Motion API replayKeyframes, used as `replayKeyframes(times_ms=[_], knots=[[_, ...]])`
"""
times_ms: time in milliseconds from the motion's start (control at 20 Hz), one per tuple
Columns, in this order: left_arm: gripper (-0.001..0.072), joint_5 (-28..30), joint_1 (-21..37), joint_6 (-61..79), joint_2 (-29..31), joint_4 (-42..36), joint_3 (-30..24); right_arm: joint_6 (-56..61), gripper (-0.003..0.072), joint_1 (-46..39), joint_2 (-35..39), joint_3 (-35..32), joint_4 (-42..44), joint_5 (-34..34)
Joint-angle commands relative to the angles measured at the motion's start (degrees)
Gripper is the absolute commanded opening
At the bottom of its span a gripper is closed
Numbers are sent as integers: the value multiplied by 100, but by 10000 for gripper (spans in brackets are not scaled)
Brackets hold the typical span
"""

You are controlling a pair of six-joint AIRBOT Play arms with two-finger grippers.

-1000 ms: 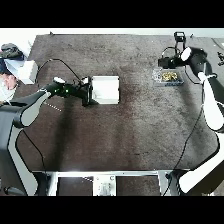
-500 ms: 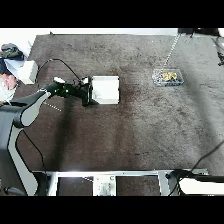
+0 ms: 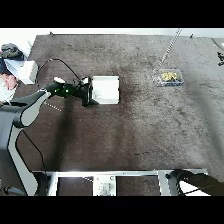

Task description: Fold the box and place the chain.

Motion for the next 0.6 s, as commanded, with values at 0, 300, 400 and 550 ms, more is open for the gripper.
replayKeyframes(times_ms=[0,300,400,550], knots=[[417,0,0,2,-2,2,2,-44,7,632,68,-4,7,479],[417,0,0,2,-2,2,2,-186,7,1451,-304,-9,203,398],[418,0,0,2,-2,2,2,-184,7,1611,-485,-7,205,192],[417,0,0,2,-4,2,2,-157,7,1790,-732,-7,214,46]])
